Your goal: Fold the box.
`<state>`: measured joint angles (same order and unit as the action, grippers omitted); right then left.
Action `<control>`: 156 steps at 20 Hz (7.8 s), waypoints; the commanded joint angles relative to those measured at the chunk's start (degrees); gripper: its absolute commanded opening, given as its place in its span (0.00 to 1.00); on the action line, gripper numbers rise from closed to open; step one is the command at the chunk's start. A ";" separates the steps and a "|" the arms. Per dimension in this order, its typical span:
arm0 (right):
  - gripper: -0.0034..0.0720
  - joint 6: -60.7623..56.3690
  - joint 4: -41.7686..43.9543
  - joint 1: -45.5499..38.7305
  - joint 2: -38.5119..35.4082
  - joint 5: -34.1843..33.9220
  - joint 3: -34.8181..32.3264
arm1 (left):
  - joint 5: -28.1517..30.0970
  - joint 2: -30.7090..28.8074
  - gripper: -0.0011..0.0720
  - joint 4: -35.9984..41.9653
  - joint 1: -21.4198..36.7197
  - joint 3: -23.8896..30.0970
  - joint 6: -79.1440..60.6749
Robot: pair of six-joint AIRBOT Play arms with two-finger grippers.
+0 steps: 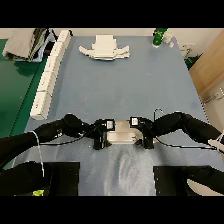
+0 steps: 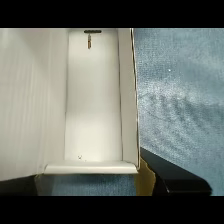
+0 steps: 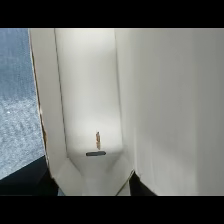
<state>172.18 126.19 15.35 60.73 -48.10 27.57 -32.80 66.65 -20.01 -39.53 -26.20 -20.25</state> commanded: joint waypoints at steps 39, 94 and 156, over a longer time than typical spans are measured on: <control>0.79 0.00 0.02 0.00 0.02 0.02 -0.02 | 2.84 -0.17 0.55 -1.49 -0.74 0.17 3.80; 0.05 -67.49 5.18 4.17 14.08 -0.94 25.07 | 2.69 -0.17 0.55 -1.44 -0.79 0.17 3.78; 0.96 -18.03 -13.66 12.17 -7.89 4.17 1.62 | 2.69 -0.17 0.55 -1.44 -0.79 0.17 3.78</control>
<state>154.41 112.25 27.24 51.94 -44.01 29.23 -30.20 66.46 -21.56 -40.32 -26.02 -16.71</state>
